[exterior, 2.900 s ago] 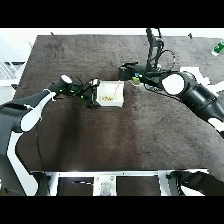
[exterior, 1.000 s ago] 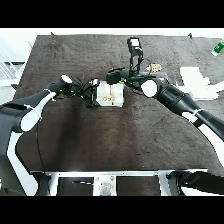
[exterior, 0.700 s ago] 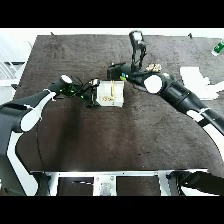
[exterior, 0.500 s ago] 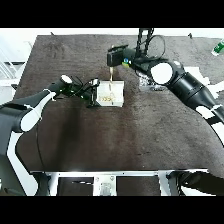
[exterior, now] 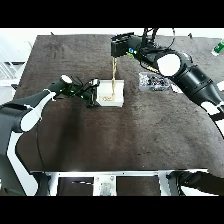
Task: Fold the box and place the chain.
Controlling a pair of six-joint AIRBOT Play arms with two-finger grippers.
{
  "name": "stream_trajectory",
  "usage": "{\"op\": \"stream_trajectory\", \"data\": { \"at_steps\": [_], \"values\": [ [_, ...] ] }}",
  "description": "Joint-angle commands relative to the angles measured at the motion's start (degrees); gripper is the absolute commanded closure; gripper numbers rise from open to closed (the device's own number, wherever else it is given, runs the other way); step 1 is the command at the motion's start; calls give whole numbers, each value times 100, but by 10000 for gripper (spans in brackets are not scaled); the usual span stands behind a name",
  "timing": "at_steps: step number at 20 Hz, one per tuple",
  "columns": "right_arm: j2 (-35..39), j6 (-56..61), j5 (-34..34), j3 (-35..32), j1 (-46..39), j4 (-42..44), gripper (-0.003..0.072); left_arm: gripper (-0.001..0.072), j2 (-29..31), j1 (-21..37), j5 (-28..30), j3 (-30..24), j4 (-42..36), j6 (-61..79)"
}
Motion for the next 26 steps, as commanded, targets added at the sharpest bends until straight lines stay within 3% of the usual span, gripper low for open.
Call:
{"op": "stream_trajectory", "data": {
  "at_steps": [1, 4, 11, 19, 20, 21, 23, 26],
  "values": [
    [-61, -7, 404, -28, -11, 2, 677, 86, 2, 2, 2, 2, 2, 2],
    [-66, -4, 634, -507, -11, 4, 677, 86, 2, 2, 2, 2, 2, 2],
    [-505, 11, 382, -1998, -13, 66, 678, 86, 2, 2, 2, 2, 2, 2],
    [-752, -310, -98, -1952, -15, 44, 673, 86, 2, 4, 4, 2, 2, 2],
    [-688, -310, -63, -1932, -26, 44, 533, 86, 2, 2, 2, 2, 2, 2],
    [-623, -319, -63, -1934, -46, 44, 274, 86, 2, 2, 2, 2, 2, 2],
    [-498, -540, 44, -1932, -85, 46, 345, 86, 2, 2, 2, 2, 2, 2],
    [-109, -800, 356, -1917, -219, 52, 343, 86, 2, 2, 2, 2, 2, 2]
  ]
}}
